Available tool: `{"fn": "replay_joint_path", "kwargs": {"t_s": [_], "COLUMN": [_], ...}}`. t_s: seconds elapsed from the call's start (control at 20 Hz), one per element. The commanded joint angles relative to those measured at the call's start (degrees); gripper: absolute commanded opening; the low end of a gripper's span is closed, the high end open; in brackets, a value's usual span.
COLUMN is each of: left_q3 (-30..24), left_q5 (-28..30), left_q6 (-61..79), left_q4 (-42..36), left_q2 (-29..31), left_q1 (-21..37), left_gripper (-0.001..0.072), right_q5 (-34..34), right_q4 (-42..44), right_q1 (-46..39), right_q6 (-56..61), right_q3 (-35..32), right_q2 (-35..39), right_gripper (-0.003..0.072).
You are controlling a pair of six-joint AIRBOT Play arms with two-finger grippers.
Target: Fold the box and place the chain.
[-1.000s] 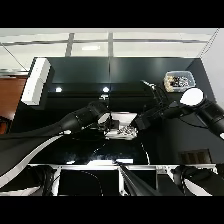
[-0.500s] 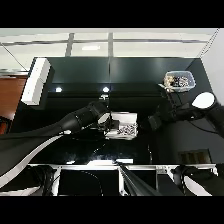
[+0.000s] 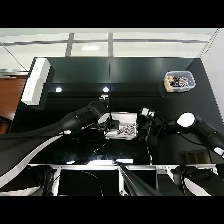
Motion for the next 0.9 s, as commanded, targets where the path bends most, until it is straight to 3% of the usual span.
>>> {"fn": "replay_joint_path", "kwargs": {"t_s": [0.0, 0.2, 0.6, 0.65, 0.75, 0.8, 0.85], "left_q3": [0.0, 0.0, 0.0, 0.0, 0.0, 0.0, 0.0], "left_q5": [0.0, 0.0, 0.0, 0.0, 0.0, 0.0, 0.0], "left_q6": [0.0, 0.0, 0.0, 0.0, 0.0, 0.0, 0.0], "left_q4": [0.0, 0.0, 0.0, 0.0, 0.0, 0.0, 0.0], "left_q2": [0.0, 0.0, 0.0, 0.0, 0.0, 0.0, 0.0], "left_q1": [0.0, 0.0, 0.0, 0.0, 0.0, 0.0, 0.0], "left_gripper": [0.0027, 0.0027, 0.0027, 0.0027, 0.0027, 0.0027, 0.0027], "right_q5": [-7.2, -17.6, -16.9, -16.6, -16.0, -16.1, -16.0], "right_q4": [-0.1, -0.1, -0.3, -0.3, -0.3, -0.3, -0.3], "right_q1": [5.1, 6.9, 6.9, 6.9, 6.9, 6.9, 6.9], "right_q6": [-10.3, -10.3, -10.7, -10.6, -10.4, -10.4, -10.3], "right_q3": [-1.0, -1.0, -1.0, -1.0, -1.0, -1.0, -1.0], "right_q2": [-1.2, -2.6, -3.3, -3.3, -3.3, -3.3, -3.3], "right_gripper": [0.0711, 0.0711, 0.0707, 0.0658, 0.047, 0.047, 0.0362]}}
